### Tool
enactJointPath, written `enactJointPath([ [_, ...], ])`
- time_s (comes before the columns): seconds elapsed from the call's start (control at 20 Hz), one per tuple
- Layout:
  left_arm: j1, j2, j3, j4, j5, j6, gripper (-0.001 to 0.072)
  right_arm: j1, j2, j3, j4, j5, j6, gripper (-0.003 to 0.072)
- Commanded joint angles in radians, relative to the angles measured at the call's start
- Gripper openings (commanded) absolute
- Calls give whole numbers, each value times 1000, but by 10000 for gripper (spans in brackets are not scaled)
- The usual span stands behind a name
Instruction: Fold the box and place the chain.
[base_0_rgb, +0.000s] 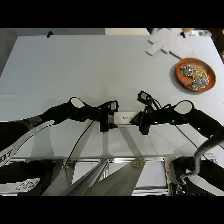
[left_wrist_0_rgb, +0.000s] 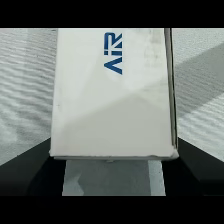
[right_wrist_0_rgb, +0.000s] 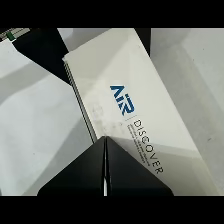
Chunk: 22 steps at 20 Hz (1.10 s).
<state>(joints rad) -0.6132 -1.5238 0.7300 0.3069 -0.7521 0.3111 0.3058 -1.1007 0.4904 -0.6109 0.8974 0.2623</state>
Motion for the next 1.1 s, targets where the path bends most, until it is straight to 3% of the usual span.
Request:
enactJointPath([
  [0.0,0,0,0,0,-1,-1,229,0,-1,-1,-55,-26,30,11],
  [0.25,0,0,0,0,-1,-1,229,0,8,3,-53,-28,52,11],
  [0.45,0,0,0,0,0,-1,229,-1,170,51,-92,-12,151,11],
  [0.55,0,0,0,0,0,-1,229,-1,280,96,-238,-10,320,11],
  [0.65,0,0,0,0,0,-1,229,-1,369,138,-511,8,596,10],
  [0.75,0,0,0,0,0,-1,229,-1,414,168,-823,117,932,10],
  [0.85,1,0,0,0,0,-1,229,-1,412,174,-1054,338,1166,11],
  [0.95,0,0,0,0,-1,-1,229,-1,389,173,-1138,547,1234,11],
  [1.05,1,0,0,0,0,-1,229,-1,372,173,-1116,691,1271,11],
])
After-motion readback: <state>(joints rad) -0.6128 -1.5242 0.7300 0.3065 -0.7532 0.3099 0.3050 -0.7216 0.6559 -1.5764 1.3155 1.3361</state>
